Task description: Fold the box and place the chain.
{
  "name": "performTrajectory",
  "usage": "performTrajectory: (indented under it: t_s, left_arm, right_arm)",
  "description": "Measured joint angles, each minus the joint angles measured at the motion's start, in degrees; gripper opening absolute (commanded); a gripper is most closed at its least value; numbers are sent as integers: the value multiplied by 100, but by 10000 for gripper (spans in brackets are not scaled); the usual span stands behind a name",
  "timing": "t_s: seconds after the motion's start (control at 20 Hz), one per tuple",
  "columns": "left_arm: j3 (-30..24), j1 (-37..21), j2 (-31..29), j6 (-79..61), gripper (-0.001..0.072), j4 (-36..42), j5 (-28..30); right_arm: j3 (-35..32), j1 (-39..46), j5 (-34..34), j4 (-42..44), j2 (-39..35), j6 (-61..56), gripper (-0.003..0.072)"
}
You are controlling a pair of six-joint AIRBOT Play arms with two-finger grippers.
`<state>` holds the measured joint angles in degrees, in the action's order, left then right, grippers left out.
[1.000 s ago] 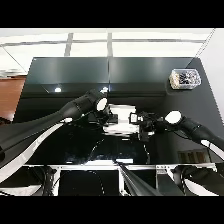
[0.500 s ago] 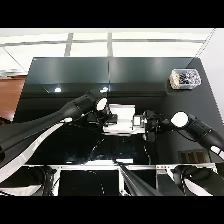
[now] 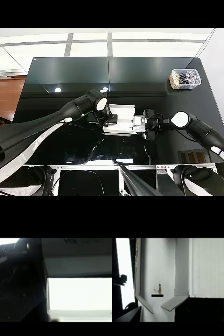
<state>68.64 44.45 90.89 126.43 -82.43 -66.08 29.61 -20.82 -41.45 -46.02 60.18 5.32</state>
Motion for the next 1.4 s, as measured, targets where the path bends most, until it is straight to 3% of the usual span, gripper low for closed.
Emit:
performTrajectory:
  t_s: [0.1, 0.15, 0.2, 0.25, 0.5, 0.9, 1.25, 1.3, 1.35, 1.4]
  left_arm:
    - [0, 0, 0, 0, 29, 0, 0]
    - [0, 0, 0, 0, 29, 0, 0]
    - [0, 0, 0, 0, 30, 2, 0]
    - [0, 0, 0, 0, 30, 2, 0]
    - [0, 0, 0, 0, 30, 2, 0]
    - [0, 0, 4, 0, 29, 2, -11]
    - [0, 0, 4, 0, 29, 4, -9]
    - [0, 0, 4, 0, 29, 7, -9]
    - [0, -2, 4, 0, 30, 7, -9]
    - [0, 0, 4, 0, 30, 4, -9]
  right_arm:
    - [0, 0, -4, 81, 0, 7, 411]
    - [0, 0, -13, 109, 0, 7, 403]
    - [0, 0, -35, 129, 0, 20, 268]
    - [0, 0, -57, 151, 0, 24, 243]
    - [0, 0, -87, 372, 90, 26, 243]
    - [0, 0, -46, 1469, 450, 72, 242]
    - [0, 0, -87, 1705, 595, 87, 242]
    - [0, 0, -87, 1711, 601, 87, 266]
    - [0, 0, -90, 1725, 605, 85, 406]
    - [0, 0, -92, 1757, 608, 85, 405]
